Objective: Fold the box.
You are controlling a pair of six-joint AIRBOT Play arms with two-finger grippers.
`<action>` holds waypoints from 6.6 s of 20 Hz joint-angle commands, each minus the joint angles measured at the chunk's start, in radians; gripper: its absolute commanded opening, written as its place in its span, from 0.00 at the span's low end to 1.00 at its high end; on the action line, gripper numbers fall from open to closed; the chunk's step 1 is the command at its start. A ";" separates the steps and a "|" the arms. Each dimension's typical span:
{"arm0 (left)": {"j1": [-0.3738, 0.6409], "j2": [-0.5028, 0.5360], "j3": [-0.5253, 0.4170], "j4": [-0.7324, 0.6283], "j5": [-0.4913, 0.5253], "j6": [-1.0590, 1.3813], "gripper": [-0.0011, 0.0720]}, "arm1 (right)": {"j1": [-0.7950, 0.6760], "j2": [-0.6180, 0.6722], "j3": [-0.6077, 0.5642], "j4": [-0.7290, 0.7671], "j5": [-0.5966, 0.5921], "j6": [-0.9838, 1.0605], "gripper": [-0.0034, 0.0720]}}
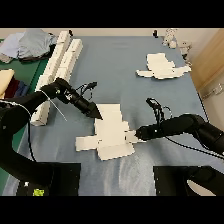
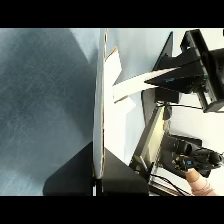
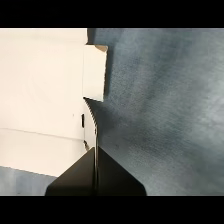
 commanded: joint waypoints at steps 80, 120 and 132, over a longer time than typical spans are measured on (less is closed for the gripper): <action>-0.312 0.449 -0.446 -0.108 0.414 0.830 0.03 | 0.558 0.251 0.081 -0.301 -0.320 0.320 0.05; -0.312 0.449 -0.446 -0.108 0.414 0.830 0.03 | 0.933 0.040 0.122 -0.964 -0.285 0.700 0.95; -0.312 0.449 -0.446 -0.108 0.414 0.830 0.03 | 1.100 -0.047 0.021 -0.998 -0.194 0.700 0.95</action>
